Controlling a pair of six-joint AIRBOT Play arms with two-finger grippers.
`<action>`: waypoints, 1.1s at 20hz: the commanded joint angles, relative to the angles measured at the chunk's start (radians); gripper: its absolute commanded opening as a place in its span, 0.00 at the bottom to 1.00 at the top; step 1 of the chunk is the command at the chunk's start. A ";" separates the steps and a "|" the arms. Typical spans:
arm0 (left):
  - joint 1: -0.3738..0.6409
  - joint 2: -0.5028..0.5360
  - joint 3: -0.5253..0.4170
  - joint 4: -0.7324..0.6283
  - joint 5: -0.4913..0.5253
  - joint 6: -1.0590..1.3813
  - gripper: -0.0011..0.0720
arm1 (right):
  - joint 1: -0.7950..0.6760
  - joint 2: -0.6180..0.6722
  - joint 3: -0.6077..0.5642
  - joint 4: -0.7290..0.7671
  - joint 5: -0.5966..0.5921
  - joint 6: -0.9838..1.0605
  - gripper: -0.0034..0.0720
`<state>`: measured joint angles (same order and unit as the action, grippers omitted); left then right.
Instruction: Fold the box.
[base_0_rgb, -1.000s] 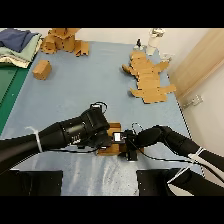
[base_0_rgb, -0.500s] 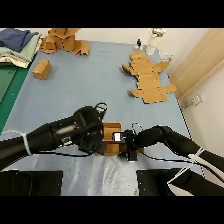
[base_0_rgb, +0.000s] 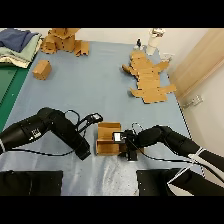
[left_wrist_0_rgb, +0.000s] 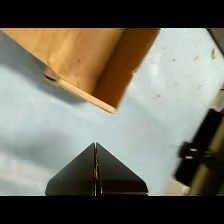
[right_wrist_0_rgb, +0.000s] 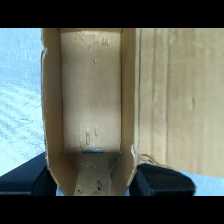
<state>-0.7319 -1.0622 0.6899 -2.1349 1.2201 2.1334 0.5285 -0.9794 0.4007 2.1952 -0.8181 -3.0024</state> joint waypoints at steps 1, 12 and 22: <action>0.066 -0.030 -0.059 -0.029 -0.167 0.401 0.04 | 0.000 0.000 0.000 0.000 0.000 0.000 0.71; 0.069 0.143 -0.327 -0.206 -0.549 0.814 1.00 | 0.000 0.000 0.000 0.000 0.000 0.000 0.71; -0.106 0.093 -0.312 -0.298 -0.653 0.832 1.00 | 0.000 0.000 0.000 0.000 0.000 0.000 0.71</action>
<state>-0.8181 -0.9604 0.3714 -2.4153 0.5953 2.9604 0.5285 -0.9794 0.4004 2.1952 -0.8181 -3.0020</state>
